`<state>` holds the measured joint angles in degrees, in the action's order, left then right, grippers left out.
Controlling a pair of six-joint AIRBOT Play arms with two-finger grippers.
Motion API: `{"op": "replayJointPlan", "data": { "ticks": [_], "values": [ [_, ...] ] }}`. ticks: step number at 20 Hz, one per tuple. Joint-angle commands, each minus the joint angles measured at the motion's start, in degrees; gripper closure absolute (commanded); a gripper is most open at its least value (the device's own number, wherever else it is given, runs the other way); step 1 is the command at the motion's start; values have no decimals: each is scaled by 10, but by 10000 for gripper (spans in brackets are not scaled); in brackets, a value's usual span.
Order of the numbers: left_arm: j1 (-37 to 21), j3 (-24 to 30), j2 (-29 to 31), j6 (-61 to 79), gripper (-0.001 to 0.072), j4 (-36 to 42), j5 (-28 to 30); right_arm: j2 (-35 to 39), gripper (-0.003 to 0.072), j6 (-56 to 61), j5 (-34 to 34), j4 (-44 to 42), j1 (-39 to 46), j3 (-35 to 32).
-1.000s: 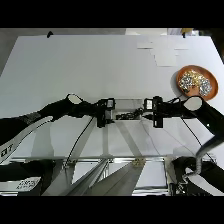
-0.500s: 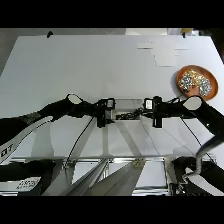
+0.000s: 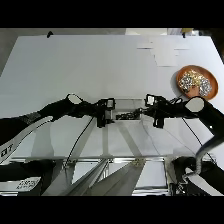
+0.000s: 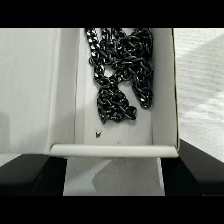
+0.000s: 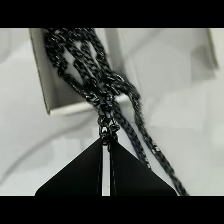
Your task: Fold the box and place the chain.
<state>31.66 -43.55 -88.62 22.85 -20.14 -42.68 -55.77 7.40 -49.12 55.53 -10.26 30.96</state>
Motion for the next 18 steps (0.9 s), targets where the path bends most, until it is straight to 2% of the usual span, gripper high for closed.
{"op": "replayJointPlan", "data": {
  "ticks": [1, 3, 7, 9, 12, 18],
  "values": [
    [0, 0, 0, 0, 438, 0, 0, 67, 671, 168, -1, 91, 0, 6],
    [0, 0, 0, 0, 438, 0, 0, 96, 671, 216, -41, 79, 0, 36],
    [0, 0, 0, 0, 438, 0, 0, 102, 671, 228, -118, -18, -22, 114],
    [0, 0, 0, 0, 438, 0, 0, 101, 671, 228, -110, -40, -66, 137],
    [0, 0, 0, 0, 438, 0, 0, 80, 671, 243, -64, -49, -132, 143],
    [0, 0, 0, 0, 438, 0, 0, -21, 670, 261, -1, -44, -196, 143]
  ]
}}
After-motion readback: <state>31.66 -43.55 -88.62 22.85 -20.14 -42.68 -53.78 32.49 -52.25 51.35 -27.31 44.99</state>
